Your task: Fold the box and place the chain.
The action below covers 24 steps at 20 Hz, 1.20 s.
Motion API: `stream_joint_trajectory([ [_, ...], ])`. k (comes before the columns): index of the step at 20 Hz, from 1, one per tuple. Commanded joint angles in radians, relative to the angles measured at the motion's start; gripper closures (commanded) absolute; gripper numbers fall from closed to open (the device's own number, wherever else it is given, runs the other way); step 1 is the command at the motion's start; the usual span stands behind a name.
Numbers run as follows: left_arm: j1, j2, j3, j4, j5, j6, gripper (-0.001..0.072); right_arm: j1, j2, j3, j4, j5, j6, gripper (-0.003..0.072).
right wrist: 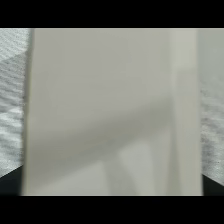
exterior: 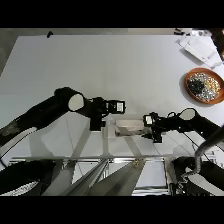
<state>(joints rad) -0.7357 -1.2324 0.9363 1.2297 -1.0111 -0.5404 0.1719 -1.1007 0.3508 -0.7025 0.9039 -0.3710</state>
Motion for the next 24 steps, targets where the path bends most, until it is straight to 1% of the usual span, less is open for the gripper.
stream_joint_trajectory([
  [1, 0.0, 0.116, 0.001, 0.034, -0.031, -0.074, 0.0223, 0.0, 0.0, 0.0, 0.0, 0.0, -0.003, 0.0301],
  [2, 0.0, 0.138, 0.001, -0.019, -0.034, -0.074, 0.0275, 0.0, 0.0, 0.0, 0.0, 0.001, -0.003, 0.0301],
  [4, -0.002, 0.15, 0.001, -0.155, -0.052, -0.062, 0.05, 0.0, 0.0, 0.0, 0.0, 0.0, -0.003, 0.0301],
  [5, -0.002, 0.146, 0.001, -0.213, -0.066, -0.05, 0.0522, 0.0, 0.0, 0.0, 0.0, 0.0, -0.003, 0.0301],
  [6, -0.002, 0.138, 0.001, -0.266, -0.084, -0.035, 0.0628, 0.0, 0.0, 0.0, 0.0, 0.0, -0.003, 0.0301],
  [7, -0.004, 0.127, 0.001, -0.303, -0.109, -0.008, 0.0703, 0.0, 0.0, 0.0, 0.0, 0.001, -0.003, 0.0301],
  [8, -0.014, 0.111, 0.001, -0.32, -0.126, 0.001, 0.0701, 0.0, 0.0, 0.0, 0.0, 0.0, -0.003, 0.0301],
  [10, -0.063, 0.069, 0.001, -0.324, -0.128, 0.002, 0.0701, 0.0, 0.0, 0.0, 0.0, 0.0, -0.003, 0.0301],
  [12, -0.129, 0.015, 0.001, -0.334, -0.092, 0.002, 0.0701, 0.0, 0.0, 0.0, 0.0, 0.001, -0.003, 0.0301],
  [14, -0.186, -0.039, 0.001, -0.346, 0.018, 0.0, 0.0705, 0.0, 0.0, 0.0, 0.0, 0.001, -0.003, 0.0301],
  [17, -0.212, -0.088, 0.001, -0.39, 0.304, -0.055, 0.0705, 0.0, 0.0, 0.0, 0.0, 0.0, -0.003, 0.0301],
  [19, -0.21, -0.096, 0.001, -0.404, 0.488, -0.104, 0.0706, 0.0, 0.0, 0.0, 0.0, 0.0, -0.003, 0.0301],
  [20, -0.21, -0.098, 0.001, -0.404, 0.564, -0.136, 0.0706, 0.0, 0.0, 0.0, 0.0, 0.001, -0.003, 0.0301],
  [21, -0.21, -0.101, 0.001, -0.403, 0.625, -0.167, 0.0707, 0.0, 0.0, 0.0, 0.0, 0.0, -0.003, 0.0301],
  [22, -0.21, -0.108, 0.001, -0.403, 0.66, -0.196, 0.0707, 0.0, 0.0, 0.0, 0.0, 0.0, -0.003, 0.0301],
  [24, -0.209, -0.138, 0.001, -0.402, 0.676, -0.247, 0.0708, 0.0, 0.0, 0.0, 0.0, 0.0, -0.003, 0.0301],
])
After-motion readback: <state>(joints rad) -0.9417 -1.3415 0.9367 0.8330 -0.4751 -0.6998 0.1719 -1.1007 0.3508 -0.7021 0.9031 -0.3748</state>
